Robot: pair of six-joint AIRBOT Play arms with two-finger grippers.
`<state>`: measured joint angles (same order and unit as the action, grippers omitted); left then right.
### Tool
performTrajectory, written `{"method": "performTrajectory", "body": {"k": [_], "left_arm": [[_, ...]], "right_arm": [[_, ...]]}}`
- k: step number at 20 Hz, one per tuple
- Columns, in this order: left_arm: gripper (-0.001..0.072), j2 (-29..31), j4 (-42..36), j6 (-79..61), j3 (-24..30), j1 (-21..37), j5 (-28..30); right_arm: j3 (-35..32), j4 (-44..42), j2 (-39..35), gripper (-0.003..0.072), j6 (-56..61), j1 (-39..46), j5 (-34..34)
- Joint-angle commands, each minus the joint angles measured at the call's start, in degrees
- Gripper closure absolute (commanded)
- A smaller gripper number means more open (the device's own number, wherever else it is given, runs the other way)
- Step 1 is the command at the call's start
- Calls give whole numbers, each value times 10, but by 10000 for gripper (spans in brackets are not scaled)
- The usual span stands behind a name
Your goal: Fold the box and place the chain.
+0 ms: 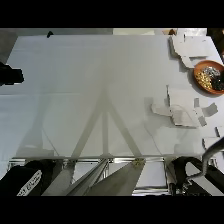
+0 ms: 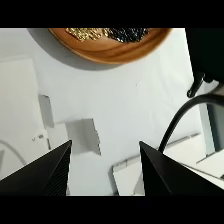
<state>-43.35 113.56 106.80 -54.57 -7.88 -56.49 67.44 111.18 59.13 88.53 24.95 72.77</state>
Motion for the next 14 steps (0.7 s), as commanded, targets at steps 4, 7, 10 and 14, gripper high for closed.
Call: {"method": "performTrajectory", "body": {"k": [4,7,10,14], "left_arm": [[557,0,0,0,0,0,0],[557,0,0,0,0,0,1],[557,0,0,0,0,0,1],[557,0,0,0,0,0,0]], "right_arm": [[1,-80,68,151,-126,112,50],[1,-86,111,151,-149,116,26],[1,-88,162,151,-155,116,27],[1,-89,225,152,-159,116,21]]}}
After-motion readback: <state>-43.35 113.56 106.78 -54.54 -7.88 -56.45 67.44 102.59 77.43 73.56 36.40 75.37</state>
